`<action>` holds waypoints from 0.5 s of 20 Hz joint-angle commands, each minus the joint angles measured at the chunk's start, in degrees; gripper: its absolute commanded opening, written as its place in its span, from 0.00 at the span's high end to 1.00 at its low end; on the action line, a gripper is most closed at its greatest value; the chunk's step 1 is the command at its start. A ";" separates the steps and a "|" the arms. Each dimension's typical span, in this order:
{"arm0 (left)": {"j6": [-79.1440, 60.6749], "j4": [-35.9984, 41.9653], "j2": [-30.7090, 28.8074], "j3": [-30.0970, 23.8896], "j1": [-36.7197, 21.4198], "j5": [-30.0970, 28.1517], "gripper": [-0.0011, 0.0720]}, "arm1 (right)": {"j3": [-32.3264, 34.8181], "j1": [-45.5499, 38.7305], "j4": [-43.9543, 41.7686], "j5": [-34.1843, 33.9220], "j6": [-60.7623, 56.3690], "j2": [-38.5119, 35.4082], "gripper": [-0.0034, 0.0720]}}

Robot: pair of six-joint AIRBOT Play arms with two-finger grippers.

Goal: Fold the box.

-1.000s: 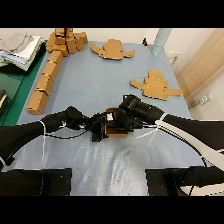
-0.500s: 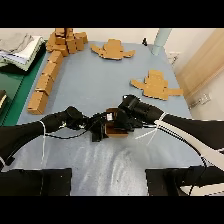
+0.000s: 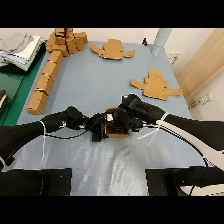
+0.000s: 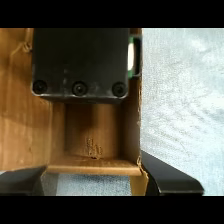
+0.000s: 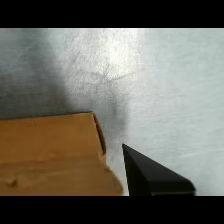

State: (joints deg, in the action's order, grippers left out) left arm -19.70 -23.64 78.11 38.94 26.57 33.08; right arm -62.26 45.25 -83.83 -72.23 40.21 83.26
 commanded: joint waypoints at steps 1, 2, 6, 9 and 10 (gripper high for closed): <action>0.04 0.02 0.02 0.04 0.00 -0.07 0.42 | -0.07 0.07 -2.80 -0.85 0.81 -3.37 0.25; 0.04 0.02 0.02 0.04 0.00 -0.07 0.42 | -0.07 0.04 -3.04 -2.36 0.83 -5.22 0.25; 0.07 0.02 0.02 0.04 0.00 -0.09 0.42 | -0.04 -0.70 -1.75 -9.31 0.81 -13.42 0.45; 0.04 0.02 0.02 0.04 0.02 -0.07 0.42 | -0.02 -4.57 1.33 -11.50 3.43 -17.09 0.76; 0.04 0.04 0.02 0.04 0.00 -0.07 0.42 | -0.02 -7.19 1.20 -11.19 5.64 -17.22 0.85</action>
